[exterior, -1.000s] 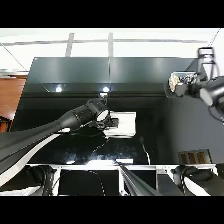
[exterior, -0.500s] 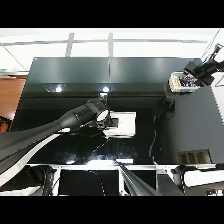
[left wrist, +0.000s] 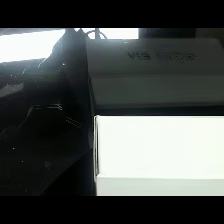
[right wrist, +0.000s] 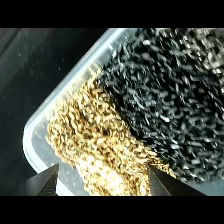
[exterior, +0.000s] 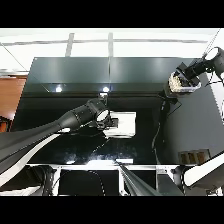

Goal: Fold the box and place the chain.

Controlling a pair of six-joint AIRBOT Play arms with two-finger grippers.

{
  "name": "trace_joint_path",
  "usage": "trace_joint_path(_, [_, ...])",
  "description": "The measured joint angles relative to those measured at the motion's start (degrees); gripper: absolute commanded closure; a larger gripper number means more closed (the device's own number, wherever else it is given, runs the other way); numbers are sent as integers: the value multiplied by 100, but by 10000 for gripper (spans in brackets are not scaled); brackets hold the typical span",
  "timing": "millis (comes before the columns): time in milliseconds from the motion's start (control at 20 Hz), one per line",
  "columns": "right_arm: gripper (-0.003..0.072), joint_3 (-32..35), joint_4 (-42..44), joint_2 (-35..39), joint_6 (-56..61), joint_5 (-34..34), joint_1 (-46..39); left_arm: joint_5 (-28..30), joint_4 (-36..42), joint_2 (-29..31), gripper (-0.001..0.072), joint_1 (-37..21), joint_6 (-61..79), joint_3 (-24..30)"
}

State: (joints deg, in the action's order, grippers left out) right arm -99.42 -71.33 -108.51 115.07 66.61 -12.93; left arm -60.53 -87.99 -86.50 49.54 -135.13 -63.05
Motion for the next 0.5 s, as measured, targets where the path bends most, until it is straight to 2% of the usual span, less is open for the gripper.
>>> trace_joint_path(250, [98, -42, 66, -98, 2, -74, -4, 2, -2, 0, 681, 0, 2, 0])
trace_joint_path(400, [274, -42, 79, -175, 0, -22, 28, 2, -2, 0, 681, -2, 2, 0])
trace_joint_path(450, [570, -42, 85, -197, -2, 11, 35, 2, -2, 0, 681, -2, 2, 0])
trace_joint_path(500, [670, -46, 87, -201, -2, 9, 37, 2, -2, 0, 681, 0, 2, 0])
